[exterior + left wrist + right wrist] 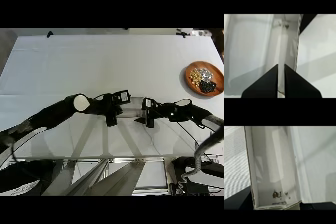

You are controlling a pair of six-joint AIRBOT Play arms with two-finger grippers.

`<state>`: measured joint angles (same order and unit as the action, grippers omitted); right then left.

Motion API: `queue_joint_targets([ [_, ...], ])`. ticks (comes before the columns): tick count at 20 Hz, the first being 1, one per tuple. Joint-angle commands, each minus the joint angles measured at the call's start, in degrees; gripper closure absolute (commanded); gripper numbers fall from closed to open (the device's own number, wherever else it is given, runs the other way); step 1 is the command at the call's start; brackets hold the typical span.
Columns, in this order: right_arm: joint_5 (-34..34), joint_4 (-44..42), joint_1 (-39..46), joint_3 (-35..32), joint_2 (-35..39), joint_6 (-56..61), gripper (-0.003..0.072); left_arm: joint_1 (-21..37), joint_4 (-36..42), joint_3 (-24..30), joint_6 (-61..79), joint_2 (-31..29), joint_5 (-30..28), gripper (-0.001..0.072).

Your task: Fold the box and place the chain.

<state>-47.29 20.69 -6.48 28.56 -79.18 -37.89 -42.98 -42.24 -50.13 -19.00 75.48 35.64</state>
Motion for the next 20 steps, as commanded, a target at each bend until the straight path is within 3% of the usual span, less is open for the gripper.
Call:
queue_joint_targets([
  [1,-0.1,0.0,0.0,0.0,0.0,-0.1,0.0283,0.2,1.0,0.0,-7.1,-8.7,3.3,0.0617],
  [4,-0.1,0.0,0.0,0.0,0.0,-0.1,0.0283,1.0,-1.7,0.0,-12.6,-16.7,8.7,0.0631],
  [5,-0.1,0.0,0.0,0.0,0.0,-0.1,0.0283,1.5,-4.4,0.0,-15.8,-18.6,10.2,0.0704],
  [7,-0.1,0.0,0.0,0.0,0.0,-0.1,0.0283,2.8,-13.2,0.0,-25.6,-21.7,13.2,0.0704],
  [10,-0.1,0.0,0.0,0.0,0.0,-0.1,0.0283,5.7,-27.4,0.3,-43.3,-22.9,20.0,0.0704],
  [12,-0.1,0.0,0.0,0.0,0.0,-0.1,0.0283,7.9,-31.9,2.2,-51.0,-22.8,22.6,0.0704],
  [17,-0.1,0.0,0.0,0.0,0.0,-0.1,0.0283,12.5,-32.2,12.6,-62.7,-22.2,15.7,0.0703],
  [20,-0.1,0.0,0.0,0.0,0.0,-0.1,0.0283,13.7,-30.5,15.0,-68.2,-18.2,12.5,0.07],
])
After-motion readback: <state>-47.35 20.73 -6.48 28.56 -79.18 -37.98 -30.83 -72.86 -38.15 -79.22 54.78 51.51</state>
